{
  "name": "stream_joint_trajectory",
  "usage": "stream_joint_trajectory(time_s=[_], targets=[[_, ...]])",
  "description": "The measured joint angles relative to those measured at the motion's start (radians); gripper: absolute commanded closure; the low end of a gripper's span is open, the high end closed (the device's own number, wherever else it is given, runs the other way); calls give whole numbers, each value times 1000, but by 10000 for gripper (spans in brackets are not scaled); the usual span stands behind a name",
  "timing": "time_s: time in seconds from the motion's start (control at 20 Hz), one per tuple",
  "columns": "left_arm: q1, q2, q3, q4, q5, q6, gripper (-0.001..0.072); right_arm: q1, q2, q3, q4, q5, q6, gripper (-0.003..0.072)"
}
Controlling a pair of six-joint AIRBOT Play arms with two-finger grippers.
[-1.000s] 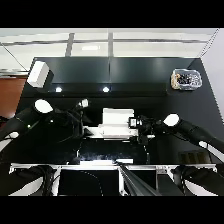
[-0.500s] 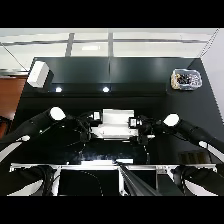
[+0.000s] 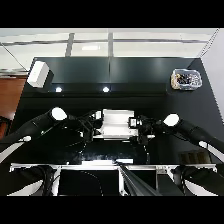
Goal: Fold the box and place the chain.
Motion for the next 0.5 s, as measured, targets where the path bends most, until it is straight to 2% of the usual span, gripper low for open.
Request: stream_joint_trajectory(time_s=[0.2, 0.25, 0.45, 0.5], targets=[[-5, -8, 0, -77, 22, 0, 452, 0, 0, 0, 0, 0, 0, 485], [-11, -14, 0, -97, 29, 0, 496, 0, 0, 0, 0, 0, 0, 485], [-42, -33, 0, -146, 45, 12, 494, 0, 0, 0, 0, 0, 0, 485], [-46, -35, 0, -151, 48, 16, 471, 0, 0, 0, 0, 0, 0, 485]])
